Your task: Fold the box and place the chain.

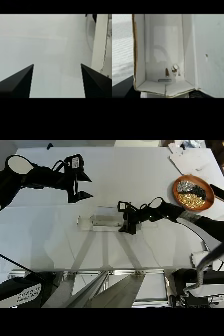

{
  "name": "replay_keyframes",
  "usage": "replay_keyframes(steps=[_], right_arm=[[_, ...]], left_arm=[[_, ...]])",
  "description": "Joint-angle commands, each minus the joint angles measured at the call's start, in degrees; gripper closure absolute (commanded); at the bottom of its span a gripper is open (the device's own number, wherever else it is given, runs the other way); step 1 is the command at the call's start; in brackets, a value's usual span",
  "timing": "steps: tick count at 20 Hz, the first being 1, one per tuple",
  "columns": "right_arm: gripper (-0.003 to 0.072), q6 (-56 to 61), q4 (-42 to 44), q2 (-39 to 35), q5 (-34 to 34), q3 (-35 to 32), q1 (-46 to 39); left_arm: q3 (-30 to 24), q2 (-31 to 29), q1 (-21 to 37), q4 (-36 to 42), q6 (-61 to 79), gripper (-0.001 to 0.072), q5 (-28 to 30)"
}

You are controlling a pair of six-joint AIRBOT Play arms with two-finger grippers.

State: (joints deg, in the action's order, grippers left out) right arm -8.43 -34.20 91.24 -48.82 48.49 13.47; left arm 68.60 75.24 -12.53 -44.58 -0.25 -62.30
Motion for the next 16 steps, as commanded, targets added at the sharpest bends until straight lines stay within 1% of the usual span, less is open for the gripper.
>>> replay_keyframes(steps=[1, 4, 9, 16], right_arm=[[0.0388, -0.3, -0.5, -0.3, 1.1, 0.1, 0.0], [0.0388, -0.3, -0.7, -2.6, 1.5, 0.1, 0.0], [0.0388, -0.2, -2.1, -6.9, 5.6, 0.1, 0.0], [0.0388, -0.2, -3.6, -6.8, 7.5, 0.1, 0.0]], left_arm=[[0.0, 0.0, 0.1, 0.0, 0.0, 0.0072, 0.4], [0.0, 0.0, 0.1, 0.0, 0.0, 0.0075, 0.4], [0.0, 0.0, 0.1, 0.0, 0.0, 0.0076, 0.4], [0.0, 0.0, 0.1, 0.0, 0.0, 0.0076, 0.4]])
